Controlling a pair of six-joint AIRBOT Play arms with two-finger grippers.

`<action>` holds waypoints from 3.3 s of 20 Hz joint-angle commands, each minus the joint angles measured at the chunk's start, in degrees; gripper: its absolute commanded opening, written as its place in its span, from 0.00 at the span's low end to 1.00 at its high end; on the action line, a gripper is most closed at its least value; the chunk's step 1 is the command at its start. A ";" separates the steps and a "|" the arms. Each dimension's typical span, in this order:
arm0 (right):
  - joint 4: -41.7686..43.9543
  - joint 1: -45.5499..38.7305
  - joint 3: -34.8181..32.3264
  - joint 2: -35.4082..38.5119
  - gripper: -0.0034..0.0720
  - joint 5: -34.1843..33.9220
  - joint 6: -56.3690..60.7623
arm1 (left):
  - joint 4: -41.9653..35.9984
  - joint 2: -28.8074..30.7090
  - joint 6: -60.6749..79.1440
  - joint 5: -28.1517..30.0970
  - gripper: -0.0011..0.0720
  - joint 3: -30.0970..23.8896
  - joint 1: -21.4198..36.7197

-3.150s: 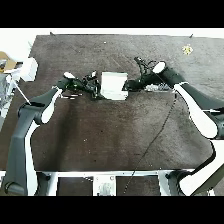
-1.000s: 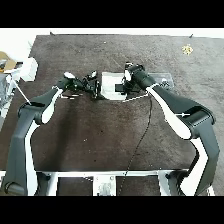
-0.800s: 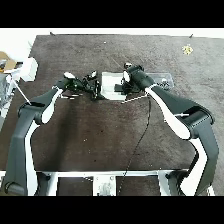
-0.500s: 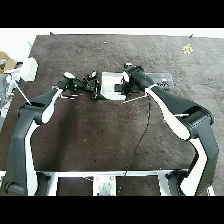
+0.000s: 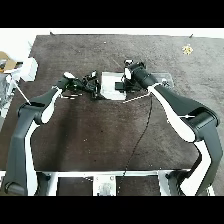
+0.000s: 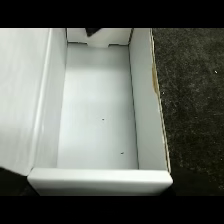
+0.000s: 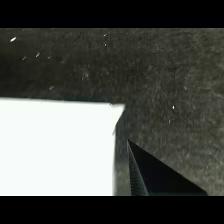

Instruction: Fold the box and place the chain.

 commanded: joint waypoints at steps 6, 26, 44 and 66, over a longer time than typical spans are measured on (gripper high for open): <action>0.83 -7.43 4.72 8.46 0.50 3.58 -19.15 | 0.00 0.04 0.00 0.04 0.29 0.02 0.00; 16.70 -25.14 7.21 -4.83 0.46 0.52 -34.01 | 0.00 0.04 0.02 0.09 0.29 0.02 0.00; 15.37 -25.11 7.13 1.44 0.05 3.02 -34.03 | 0.00 0.04 0.00 0.09 0.29 0.02 0.00; 0.98 4.11 7.10 43.25 0.05 -26.10 -41.42 | 0.00 0.04 0.00 0.07 0.29 0.02 0.00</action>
